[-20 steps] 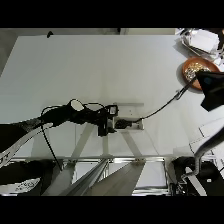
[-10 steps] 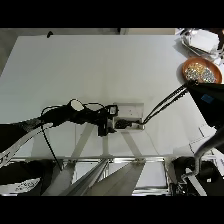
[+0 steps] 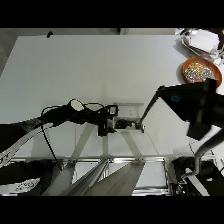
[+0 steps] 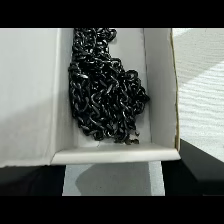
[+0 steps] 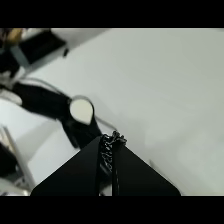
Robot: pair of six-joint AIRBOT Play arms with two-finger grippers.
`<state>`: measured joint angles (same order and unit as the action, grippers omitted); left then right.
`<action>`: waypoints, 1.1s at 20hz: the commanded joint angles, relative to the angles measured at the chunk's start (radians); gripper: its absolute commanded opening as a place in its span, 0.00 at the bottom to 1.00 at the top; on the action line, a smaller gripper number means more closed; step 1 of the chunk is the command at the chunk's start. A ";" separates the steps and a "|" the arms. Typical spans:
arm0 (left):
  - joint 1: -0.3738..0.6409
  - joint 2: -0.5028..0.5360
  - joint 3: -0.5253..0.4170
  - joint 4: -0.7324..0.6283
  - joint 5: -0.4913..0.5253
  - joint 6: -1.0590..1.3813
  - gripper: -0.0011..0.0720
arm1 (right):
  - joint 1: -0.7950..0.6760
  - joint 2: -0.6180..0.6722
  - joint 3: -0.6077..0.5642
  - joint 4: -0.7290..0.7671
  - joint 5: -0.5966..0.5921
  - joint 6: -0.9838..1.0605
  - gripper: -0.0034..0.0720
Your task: Fold the box and place the chain.
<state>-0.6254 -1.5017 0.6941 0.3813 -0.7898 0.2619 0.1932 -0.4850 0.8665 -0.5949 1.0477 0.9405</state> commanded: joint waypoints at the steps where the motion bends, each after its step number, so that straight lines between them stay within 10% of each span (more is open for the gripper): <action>1: 0.000 0.001 0.001 0.000 0.000 0.000 0.39 | 0.001 -0.138 -0.047 -0.053 0.078 -0.010 0.07; 8: 0.000 0.001 0.001 0.000 0.000 0.000 0.39 | 0.001 -0.368 -0.288 -0.056 0.063 -0.098 0.07; 17: 0.000 0.001 0.001 0.000 0.000 0.000 0.39 | 0.147 -0.526 -0.316 -0.185 -0.019 -0.079 0.07; 19: 0.000 0.001 0.001 0.000 0.000 0.000 0.39 | 0.153 -0.526 -0.314 -0.188 -0.048 -0.047 0.29; 22: 0.000 0.001 0.001 0.000 0.000 0.000 0.39 | 0.148 -0.525 -0.283 -0.214 -0.031 -0.046 0.32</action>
<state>-0.6254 -1.5017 0.6941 0.3813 -0.7898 0.2619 0.3328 -1.0027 0.5644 -0.7784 1.0229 0.8772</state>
